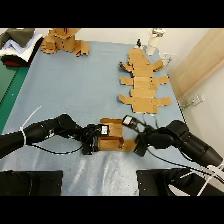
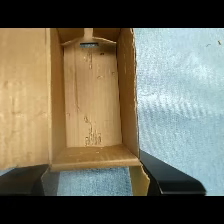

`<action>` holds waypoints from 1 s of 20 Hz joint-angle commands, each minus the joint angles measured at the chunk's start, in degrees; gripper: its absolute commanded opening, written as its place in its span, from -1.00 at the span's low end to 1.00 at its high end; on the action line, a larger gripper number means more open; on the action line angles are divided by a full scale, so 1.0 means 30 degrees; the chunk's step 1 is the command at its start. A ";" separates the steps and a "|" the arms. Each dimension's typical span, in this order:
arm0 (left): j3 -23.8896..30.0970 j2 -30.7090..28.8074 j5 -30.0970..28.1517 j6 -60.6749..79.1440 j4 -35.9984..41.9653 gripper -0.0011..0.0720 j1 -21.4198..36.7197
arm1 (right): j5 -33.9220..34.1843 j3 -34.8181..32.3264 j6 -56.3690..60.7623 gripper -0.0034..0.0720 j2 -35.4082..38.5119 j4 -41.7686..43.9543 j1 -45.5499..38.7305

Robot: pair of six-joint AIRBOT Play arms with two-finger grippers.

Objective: Fold the box.

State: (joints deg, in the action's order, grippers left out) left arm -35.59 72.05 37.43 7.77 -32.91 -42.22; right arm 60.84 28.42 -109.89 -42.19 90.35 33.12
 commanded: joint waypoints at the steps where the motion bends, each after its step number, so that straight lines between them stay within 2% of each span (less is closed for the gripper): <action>1: -0.0015 0.0000 0.0029 0.0044 -0.0029 -0.17 0.0015 | 0.3942 0.0372 0.8801 -0.90 0.0612 -0.6084 -0.1202; 6: -0.0015 0.0000 0.0029 0.0044 -0.0029 -0.17 0.0015 | 0.3679 -0.0146 1.0907 -0.90 0.0066 -0.4940 -0.4932; 8: -0.0015 0.0000 0.0022 0.0044 -0.0029 -0.17 0.0022 | 0.2914 -0.0408 1.0389 -0.90 -0.0481 -0.2863 -0.5574; 12: -0.0015 0.0000 0.0029 0.0044 -0.0029 -0.17 0.0015 | 0.0896 -0.1209 0.7730 -0.90 -0.1843 0.4073 -0.5581; 14: -0.0015 0.0000 0.0029 0.0044 -0.0029 -0.17 0.0015 | 0.0182 -0.1370 0.6900 -0.90 -0.2310 0.6368 -0.5574; 17: -0.0015 0.0000 0.0029 0.0044 -0.0029 -0.17 0.0022 | -0.0138 -0.1362 0.5384 -0.90 -0.2200 0.8714 -0.5530; 20: -0.0015 0.0000 0.0029 0.0044 -0.0029 -0.17 0.0015 | -0.0087 -0.1362 0.5246 -0.90 -0.1348 0.9063 -0.5523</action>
State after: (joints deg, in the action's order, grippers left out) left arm -35.59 72.05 37.56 7.90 -32.99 -42.22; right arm 61.47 24.47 -91.92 -47.55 112.44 16.62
